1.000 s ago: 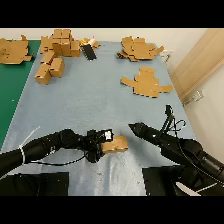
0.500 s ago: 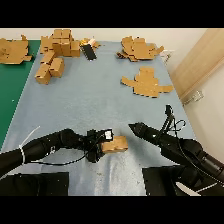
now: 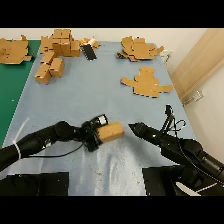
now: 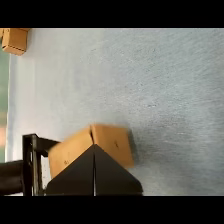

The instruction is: Fold the box.

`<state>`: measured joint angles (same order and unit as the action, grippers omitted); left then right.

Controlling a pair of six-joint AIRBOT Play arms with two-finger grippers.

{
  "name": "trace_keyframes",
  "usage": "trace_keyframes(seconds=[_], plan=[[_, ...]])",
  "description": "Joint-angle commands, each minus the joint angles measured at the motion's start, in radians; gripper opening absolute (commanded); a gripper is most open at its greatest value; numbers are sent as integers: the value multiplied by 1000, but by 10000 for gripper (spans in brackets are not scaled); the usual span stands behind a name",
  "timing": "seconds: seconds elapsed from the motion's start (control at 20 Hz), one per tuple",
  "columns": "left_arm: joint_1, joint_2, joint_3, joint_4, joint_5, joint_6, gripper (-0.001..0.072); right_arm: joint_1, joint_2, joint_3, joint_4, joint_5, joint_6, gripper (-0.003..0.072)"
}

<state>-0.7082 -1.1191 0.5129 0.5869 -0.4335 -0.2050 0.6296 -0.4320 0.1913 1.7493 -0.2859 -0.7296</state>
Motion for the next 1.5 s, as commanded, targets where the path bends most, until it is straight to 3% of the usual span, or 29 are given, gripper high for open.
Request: trace_keyframes(seconds=[0.0,0.25,0.4,0.65,1.0,1.3,1.35,1.4,1.45], plan=[[135,24,5,2,23,-32,526,-1,1,0,0,0,0,1],[446,37,6,55,43,-66,525,-1,1,1,0,0,16,1],[673,36,23,169,55,-163,525,-1,1,1,0,0,16,1],[958,-28,166,225,31,-215,526,-1,1,1,0,0,26,1],[990,-281,433,321,0,-365,525,-1,-6,1,0,0,53,1],[1002,-357,459,426,10,-398,528,-1,-24,1,0,0,61,1],[1007,-356,459,428,13,-398,569,-1,-26,1,0,0,61,1],[1010,-356,459,427,14,-399,704,-1,-31,1,0,0,61,1],[1016,-356,459,427,3,-399,706,-1,-32,1,0,0,60,1]])
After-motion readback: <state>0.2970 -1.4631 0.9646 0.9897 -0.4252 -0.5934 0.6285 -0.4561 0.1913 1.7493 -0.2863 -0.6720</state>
